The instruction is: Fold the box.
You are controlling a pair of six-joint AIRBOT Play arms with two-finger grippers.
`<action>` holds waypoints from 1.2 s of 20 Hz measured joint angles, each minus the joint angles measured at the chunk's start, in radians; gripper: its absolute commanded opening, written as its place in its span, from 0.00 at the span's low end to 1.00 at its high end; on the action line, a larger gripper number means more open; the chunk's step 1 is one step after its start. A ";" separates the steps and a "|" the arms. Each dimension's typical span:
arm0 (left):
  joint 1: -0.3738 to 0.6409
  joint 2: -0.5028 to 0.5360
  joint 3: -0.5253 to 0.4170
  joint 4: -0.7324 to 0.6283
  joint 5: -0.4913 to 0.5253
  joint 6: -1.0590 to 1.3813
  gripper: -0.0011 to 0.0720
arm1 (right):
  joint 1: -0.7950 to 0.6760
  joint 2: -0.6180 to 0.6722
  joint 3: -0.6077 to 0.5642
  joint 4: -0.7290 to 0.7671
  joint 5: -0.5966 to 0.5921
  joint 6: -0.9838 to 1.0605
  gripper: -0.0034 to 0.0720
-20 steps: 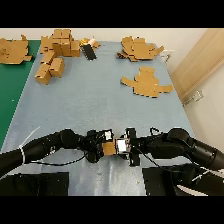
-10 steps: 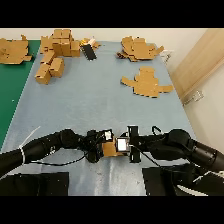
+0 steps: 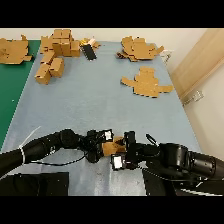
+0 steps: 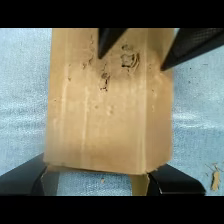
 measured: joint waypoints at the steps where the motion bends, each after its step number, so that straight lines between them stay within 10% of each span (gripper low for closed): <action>1: 0.000 0.000 0.000 0.000 0.000 0.000 0.74 | 0.007 0.000 -0.001 -0.040 0.003 0.030 0.59; 13: 0.000 0.000 0.000 0.000 0.000 0.000 0.74 | 0.029 0.001 -0.001 -0.117 0.007 0.126 0.57; 15: 0.000 0.000 0.000 0.000 0.000 0.000 0.74 | 0.030 0.002 -0.001 -0.119 0.007 0.128 0.38; 24: 0.000 0.000 0.000 0.000 0.000 0.000 0.74 | 0.030 0.000 0.030 -0.129 -0.018 0.129 0.34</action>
